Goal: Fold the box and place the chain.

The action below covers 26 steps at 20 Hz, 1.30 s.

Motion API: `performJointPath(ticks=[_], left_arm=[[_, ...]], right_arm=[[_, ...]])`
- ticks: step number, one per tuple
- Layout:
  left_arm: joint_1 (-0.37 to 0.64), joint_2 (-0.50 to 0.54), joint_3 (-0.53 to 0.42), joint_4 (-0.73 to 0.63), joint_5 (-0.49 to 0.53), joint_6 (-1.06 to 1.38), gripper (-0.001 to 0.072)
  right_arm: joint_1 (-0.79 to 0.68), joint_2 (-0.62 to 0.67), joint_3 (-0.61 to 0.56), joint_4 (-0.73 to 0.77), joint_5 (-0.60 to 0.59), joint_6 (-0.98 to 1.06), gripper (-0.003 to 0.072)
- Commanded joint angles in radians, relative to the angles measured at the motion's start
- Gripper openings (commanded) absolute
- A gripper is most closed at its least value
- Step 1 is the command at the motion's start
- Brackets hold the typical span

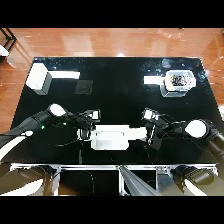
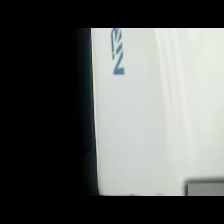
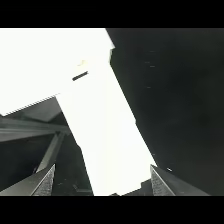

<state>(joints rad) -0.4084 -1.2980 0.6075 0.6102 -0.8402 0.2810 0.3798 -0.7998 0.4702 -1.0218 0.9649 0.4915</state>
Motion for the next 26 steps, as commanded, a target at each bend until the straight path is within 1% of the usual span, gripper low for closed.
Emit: performJointPath(ticks=[1, 5, 8, 13, 16, 18, 20, 23, 26], left_arm=[[0.0, -0.011, 0.0, 0.016, -0.002, 0.0, 0.0021], [0.0, -0.011, 0.0, 0.025, -0.002, -0.005, 0.0022], [0.0, -0.011, 0.0, 0.066, 0.003, -0.072, 0.0022], [0.0, -0.012, 0.0, 0.06, 0.002, -0.106, 0.0021], [0.0, -0.012, 0.0, 0.065, 0.002, -0.106, 0.0022], [-0.001, -0.014, 0.0, 0.092, 0.008, -0.105, 0.0021], [-0.005, -0.016, 0.0, 0.122, 0.025, -0.106, 0.0021], [-0.005, -0.017, 0.0, 0.112, 0.028, -0.106, 0.0021], [-0.005, -0.017, 0.0, 0.111, 0.028, -0.106, 0.0022]], right_arm=[[0.042, -0.001, -0.016, 0.0, -0.022, -0.017, 0.0699], [0.042, -0.001, -0.016, -0.001, -0.053, -0.019, 0.0699], [0.042, -0.001, -0.016, 0.0, -0.053, -0.022, 0.0699], [0.042, -0.001, -0.018, 0.0, -0.052, -0.048, 0.0699], [0.042, -0.001, -0.037, 0.003, -0.053, -0.07, 0.0699], [0.042, -0.001, -0.054, 0.035, -0.055, -0.088, 0.0699], [0.068, -0.001, -0.07, 0.067, -0.09, -0.103, 0.0699], [0.147, -0.008, -0.085, 0.068, -0.168, -0.103, 0.0699], [0.212, -0.058, -0.089, 0.068, -0.251, -0.103, 0.0699]])
